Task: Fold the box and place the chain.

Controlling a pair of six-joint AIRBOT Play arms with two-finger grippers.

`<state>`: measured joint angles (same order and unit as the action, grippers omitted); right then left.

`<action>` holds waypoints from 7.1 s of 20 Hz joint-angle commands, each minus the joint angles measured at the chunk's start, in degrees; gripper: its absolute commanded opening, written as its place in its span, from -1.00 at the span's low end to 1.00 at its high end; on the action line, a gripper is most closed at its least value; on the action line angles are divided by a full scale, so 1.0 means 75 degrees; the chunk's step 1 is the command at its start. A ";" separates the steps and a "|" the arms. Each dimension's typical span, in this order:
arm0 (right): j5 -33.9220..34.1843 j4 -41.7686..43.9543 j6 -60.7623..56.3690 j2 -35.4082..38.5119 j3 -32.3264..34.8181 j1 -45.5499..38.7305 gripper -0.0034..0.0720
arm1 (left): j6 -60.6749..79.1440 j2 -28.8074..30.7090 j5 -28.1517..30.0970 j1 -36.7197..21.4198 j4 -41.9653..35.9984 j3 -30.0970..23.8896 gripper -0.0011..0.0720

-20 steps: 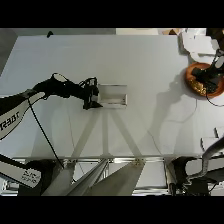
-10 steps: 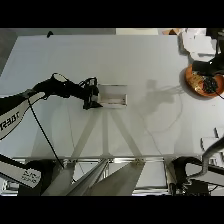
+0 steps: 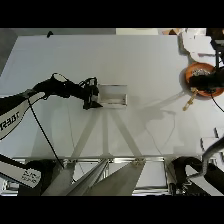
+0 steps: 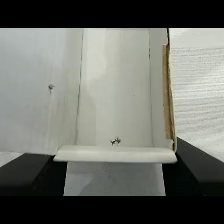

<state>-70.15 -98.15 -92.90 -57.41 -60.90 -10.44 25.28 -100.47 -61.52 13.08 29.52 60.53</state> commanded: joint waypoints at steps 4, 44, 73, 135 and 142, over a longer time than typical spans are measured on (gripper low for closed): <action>0.0309 0.0283 -0.0868 0.0539 0.0431 0.1740 -0.90 | 0.0003 0.0000 0.0003 -0.0003 0.0000 0.0003 -0.21; 0.5607 0.0356 -0.1757 -0.2623 -0.0216 0.6158 -0.89 | 0.0003 0.0003 0.0003 -0.0003 -0.0017 0.0003 -0.21; 0.1743 0.2022 0.4625 -0.1288 -0.0239 0.3337 0.35 | 0.0003 0.0000 0.0000 -0.0003 -0.0017 0.0003 -0.21; 0.4797 0.5890 0.7484 -0.3045 -0.0242 0.5018 -0.89 | 0.0003 0.0003 0.0003 -0.0003 -0.0023 0.0003 -0.21; 0.4849 0.5863 0.7350 -0.3643 -0.0242 0.5015 -0.89 | 0.0003 0.0003 0.0003 -0.0003 -0.0023 0.0003 -0.21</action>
<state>-34.09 -54.19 -37.34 -83.66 -62.67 27.14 25.30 -100.47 -61.52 13.08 29.32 60.53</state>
